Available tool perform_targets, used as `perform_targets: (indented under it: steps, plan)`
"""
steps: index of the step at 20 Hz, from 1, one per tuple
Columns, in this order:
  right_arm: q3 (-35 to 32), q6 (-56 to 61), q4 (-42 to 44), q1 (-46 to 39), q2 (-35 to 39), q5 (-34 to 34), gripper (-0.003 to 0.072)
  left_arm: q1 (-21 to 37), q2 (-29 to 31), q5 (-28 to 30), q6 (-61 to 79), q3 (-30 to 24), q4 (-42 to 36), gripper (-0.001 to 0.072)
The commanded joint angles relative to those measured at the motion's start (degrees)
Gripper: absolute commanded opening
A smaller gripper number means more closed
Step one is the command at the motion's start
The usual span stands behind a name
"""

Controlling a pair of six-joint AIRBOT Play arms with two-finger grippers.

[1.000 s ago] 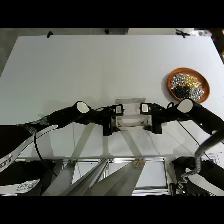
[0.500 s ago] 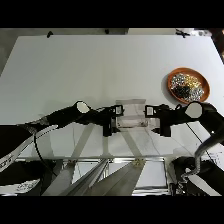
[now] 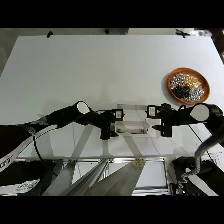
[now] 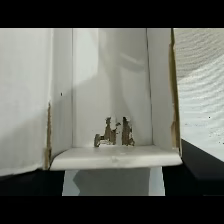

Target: Fold the box and place the chain.

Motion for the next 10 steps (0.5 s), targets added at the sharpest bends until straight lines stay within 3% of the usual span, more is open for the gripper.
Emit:
perform_targets:
  steps: [1,4,7,10]
  plan:
    - [0.02,-1.66,3.76,-0.02,2.45,0.59,0.0260,0.04,-0.04,-0.87,-1.01,-0.04,2.01,0.0248]
    - [0.02,-6.01,12.66,-0.02,4.66,-0.11,0.0016,0.02,-0.04,0.46,-3.13,-0.04,1.42,0.0249]
    - [0.00,-6.60,25.24,0.00,2.49,-4.63,0.0014,0.02,-0.07,0.59,-3.34,-0.04,1.44,0.0249]
    - [-0.02,-6.32,25.11,0.00,-3.28,-8.13,0.0014,-0.04,-0.07,0.57,-3.34,-0.04,1.44,0.0249]
